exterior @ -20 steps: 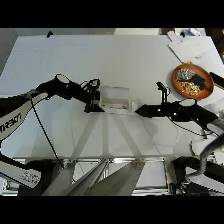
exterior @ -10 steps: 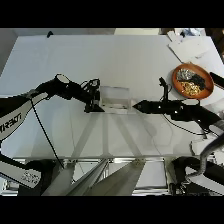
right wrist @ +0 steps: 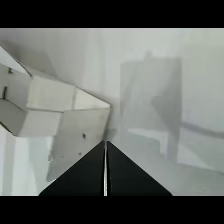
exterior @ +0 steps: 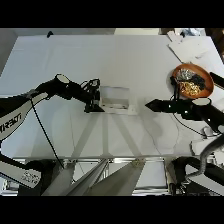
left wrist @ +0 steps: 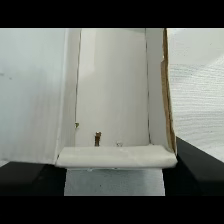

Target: Fold the box and place the chain.

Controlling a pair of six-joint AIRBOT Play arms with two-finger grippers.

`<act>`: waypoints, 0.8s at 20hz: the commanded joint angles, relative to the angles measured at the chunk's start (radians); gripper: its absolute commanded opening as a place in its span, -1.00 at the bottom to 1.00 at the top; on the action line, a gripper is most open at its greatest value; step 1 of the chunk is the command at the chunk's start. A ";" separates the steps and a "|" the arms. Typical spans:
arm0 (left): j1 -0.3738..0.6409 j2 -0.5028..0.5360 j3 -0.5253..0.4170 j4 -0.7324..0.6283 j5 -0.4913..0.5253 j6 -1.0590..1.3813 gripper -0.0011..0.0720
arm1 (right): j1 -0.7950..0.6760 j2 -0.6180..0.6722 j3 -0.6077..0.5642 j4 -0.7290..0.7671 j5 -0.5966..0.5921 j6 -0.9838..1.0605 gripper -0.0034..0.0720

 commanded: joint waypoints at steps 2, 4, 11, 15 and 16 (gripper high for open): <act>0.000 0.000 0.000 0.000 0.000 0.000 0.11 | 0.065 -0.111 0.000 0.035 -0.009 0.005 -0.90; 0.000 0.000 0.000 0.000 0.000 0.000 0.11 | 0.109 -0.138 0.000 0.054 -0.042 0.004 -0.90; 0.000 0.000 0.000 0.000 0.000 0.000 0.11 | 0.151 -0.169 0.000 0.245 0.026 -0.098 -0.90; 0.000 0.000 0.000 0.000 0.000 0.000 0.11 | 0.151 -0.139 0.000 0.345 0.045 -0.151 -0.90; 0.000 0.000 0.000 0.000 0.000 0.000 0.11 | 0.151 -0.134 0.000 0.349 0.049 -0.151 -0.90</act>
